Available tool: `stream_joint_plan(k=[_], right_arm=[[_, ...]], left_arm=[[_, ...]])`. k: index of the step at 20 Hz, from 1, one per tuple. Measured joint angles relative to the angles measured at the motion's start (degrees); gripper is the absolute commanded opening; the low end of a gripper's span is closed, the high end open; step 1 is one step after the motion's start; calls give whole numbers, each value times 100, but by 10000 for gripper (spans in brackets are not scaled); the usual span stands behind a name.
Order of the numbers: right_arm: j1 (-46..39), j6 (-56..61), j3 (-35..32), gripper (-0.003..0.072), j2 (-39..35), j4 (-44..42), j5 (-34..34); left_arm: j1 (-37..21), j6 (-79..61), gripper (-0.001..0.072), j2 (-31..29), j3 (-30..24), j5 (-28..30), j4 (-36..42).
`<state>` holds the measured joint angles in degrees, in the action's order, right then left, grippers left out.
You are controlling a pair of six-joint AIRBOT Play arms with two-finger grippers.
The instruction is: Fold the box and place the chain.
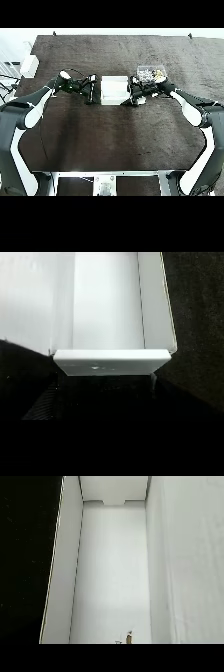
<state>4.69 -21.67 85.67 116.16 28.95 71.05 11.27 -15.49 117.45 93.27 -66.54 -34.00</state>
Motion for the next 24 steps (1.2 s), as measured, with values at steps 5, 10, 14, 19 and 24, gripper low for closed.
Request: stream_joint_plan(k=[5,10,14,19,24], right_arm=[[0,0,0,602,0,0,0],[0,-2,0,602,0,7,0],[0,-2,0,602,0,4,-4],[0,-2,0,602,0,0,-11],[0,-2,0,602,0,2,-7]], left_arm=[[-2,11,715,0,0,-7,7],[-4,83,717,0,0,-212,15],[-7,103,716,0,57,-282,13],[-4,142,717,0,146,-221,7],[24,151,716,0,157,-269,11]])
